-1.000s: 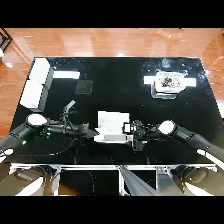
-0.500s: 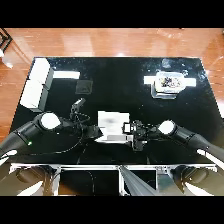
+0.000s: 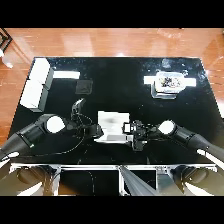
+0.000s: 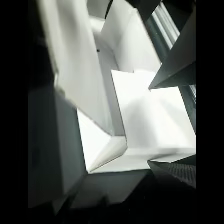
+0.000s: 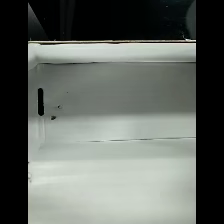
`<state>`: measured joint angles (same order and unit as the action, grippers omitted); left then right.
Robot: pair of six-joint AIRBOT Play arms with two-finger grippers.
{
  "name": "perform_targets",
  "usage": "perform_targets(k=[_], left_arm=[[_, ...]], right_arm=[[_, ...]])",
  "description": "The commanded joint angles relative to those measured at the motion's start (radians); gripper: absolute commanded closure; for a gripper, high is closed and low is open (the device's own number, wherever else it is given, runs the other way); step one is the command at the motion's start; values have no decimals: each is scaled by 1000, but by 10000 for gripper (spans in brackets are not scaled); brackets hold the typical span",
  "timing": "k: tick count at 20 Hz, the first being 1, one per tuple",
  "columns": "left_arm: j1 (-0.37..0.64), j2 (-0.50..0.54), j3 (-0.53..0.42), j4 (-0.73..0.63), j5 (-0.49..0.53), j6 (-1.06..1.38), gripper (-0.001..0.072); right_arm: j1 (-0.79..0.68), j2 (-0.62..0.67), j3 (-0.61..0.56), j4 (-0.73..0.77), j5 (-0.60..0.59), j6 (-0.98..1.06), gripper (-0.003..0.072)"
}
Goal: Fold the box and place the chain.
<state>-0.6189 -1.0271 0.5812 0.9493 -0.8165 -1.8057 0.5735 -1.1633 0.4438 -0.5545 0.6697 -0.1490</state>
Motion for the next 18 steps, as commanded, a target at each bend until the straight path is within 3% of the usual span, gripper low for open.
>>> perform_targets(k=[1, 7, 18], left_arm=[[-6, -2, 1, 38, 9, -65, 153], [-50, -11, 2, 42, 68, -126, 153], [-85, -53, 2, 130, 82, -218, 153]], right_arm=[[1, -1, 0, 0, 0, 0, 319], [1, -1, 0, 0, 0, 0, 318], [1, -1, 0, 0, 0, 0, 319]])
